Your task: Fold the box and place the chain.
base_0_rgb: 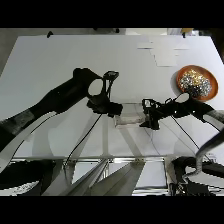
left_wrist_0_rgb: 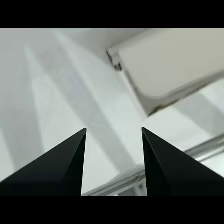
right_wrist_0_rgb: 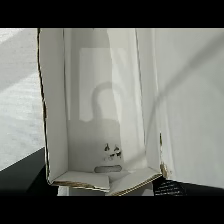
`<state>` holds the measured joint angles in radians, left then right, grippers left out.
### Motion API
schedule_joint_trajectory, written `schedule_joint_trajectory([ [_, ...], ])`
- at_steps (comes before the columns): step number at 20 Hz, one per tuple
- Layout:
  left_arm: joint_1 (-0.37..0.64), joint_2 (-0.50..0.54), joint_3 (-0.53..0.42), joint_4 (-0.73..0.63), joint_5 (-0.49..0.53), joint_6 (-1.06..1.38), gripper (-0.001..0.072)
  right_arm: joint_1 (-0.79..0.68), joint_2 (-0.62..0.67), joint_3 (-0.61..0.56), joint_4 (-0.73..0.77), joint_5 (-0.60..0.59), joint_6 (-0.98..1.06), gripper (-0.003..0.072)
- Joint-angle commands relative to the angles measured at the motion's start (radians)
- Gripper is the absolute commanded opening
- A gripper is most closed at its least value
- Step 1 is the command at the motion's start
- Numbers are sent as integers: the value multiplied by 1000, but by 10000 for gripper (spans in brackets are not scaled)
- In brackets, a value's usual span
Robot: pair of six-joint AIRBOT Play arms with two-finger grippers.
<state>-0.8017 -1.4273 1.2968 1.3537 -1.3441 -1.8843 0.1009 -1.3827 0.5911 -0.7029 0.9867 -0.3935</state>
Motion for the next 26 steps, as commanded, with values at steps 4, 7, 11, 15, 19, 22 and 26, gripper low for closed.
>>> schedule_joint_trajectory([
  [4, 85, 110, -303, -113, 132, 997, 703, 0, 1, 0, 0, 0, 0, 298],
  [7, 174, 89, -473, -331, 381, 1498, 700, 0, 1, 0, 0, 0, 0, 298],
  [11, 223, 26, -505, -556, 485, 1791, 700, 0, 1, 0, 0, 0, 0, 298],
  [15, 214, -42, -505, -657, 565, 1967, 701, 0, 1, 0, 0, 0, 0, 298],
  [19, 195, -61, -505, -736, 618, 1997, 701, 0, 1, 0, 0, 0, 0, 298],
  [22, 170, -61, -505, -737, 607, 1997, 701, 0, 1, 0, 0, 0, 0, 298],
  [26, 139, -61, -505, -758, 612, 1997, 701, 0, 1, 0, 0, 0, 0, 298],
])
